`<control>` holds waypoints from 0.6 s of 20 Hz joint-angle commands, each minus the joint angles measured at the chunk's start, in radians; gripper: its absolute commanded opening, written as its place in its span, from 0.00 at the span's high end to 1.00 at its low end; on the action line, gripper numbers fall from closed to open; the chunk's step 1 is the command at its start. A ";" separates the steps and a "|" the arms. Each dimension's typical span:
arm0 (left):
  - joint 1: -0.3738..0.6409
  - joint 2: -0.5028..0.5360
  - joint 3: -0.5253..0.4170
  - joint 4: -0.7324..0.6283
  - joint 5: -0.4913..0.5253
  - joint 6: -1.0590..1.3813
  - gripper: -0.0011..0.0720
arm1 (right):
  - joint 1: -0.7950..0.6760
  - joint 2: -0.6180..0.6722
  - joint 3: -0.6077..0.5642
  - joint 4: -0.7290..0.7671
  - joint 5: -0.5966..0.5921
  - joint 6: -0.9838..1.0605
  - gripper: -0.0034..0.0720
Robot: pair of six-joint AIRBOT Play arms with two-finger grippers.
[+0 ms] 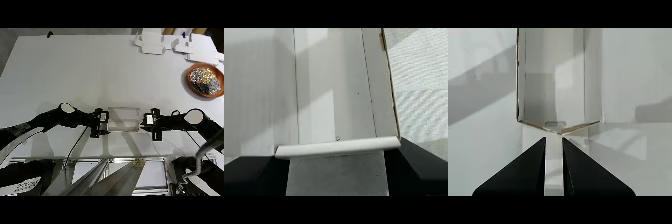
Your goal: Fold the box and place the chain.
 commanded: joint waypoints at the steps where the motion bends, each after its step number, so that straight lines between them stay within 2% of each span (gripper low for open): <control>1: 0.001 0.000 0.000 0.000 0.000 0.000 0.70 | 0.001 -0.004 -0.003 0.030 -0.024 -0.015 0.82; 9: 0.001 0.000 0.000 0.000 0.000 0.000 0.70 | 0.001 -0.005 -0.018 0.034 -0.031 -0.016 0.83; 12: 0.001 0.000 0.000 0.000 0.000 0.000 0.70 | 0.001 -0.043 -0.023 0.048 -0.034 -0.055 0.83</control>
